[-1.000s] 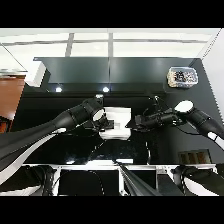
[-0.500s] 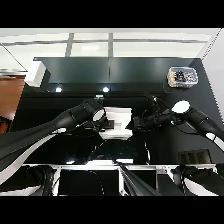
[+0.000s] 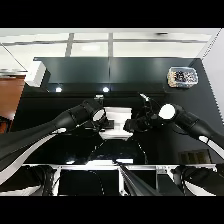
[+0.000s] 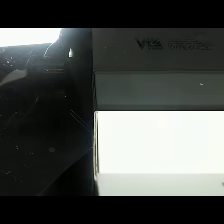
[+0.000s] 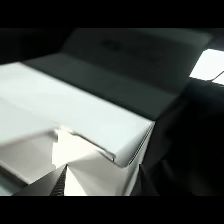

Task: Fold the box and place the chain.

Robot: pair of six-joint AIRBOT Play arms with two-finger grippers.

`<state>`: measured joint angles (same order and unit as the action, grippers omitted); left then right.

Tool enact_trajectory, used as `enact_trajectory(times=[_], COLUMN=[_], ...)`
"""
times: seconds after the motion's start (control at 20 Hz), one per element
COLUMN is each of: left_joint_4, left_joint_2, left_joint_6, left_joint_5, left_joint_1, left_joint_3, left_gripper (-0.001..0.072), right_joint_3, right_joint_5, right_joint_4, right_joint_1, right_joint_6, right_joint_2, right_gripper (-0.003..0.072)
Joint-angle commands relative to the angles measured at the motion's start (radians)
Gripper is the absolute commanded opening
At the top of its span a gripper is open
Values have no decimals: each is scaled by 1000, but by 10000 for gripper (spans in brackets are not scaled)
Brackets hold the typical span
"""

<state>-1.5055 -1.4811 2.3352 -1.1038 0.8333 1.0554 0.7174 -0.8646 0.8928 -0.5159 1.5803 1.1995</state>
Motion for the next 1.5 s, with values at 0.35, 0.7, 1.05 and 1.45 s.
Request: enact_trajectory(times=[0.35,0.7,1.05,1.45], left_joint_4=[0,-1,-1,-1], left_joint_2=[-1,-1,-1,-1], left_joint_6=[-1,-1,-1,-1], left_joint_5=[3,2,2,3], left_joint_1=[0,0,0,0], left_joint_3=[1,1,1,1], left_gripper=[27,27,27,27], right_joint_3=[228,236,237,236], right_joint_5=[-224,-238,-230,-200], right_joint_4=[579,607,603,576], right_joint_1=[-221,-248,-259,-259], right_joint_6=[571,697,718,715], right_joint_2=[139,168,204,212], right_gripper=[487,487,486,13])
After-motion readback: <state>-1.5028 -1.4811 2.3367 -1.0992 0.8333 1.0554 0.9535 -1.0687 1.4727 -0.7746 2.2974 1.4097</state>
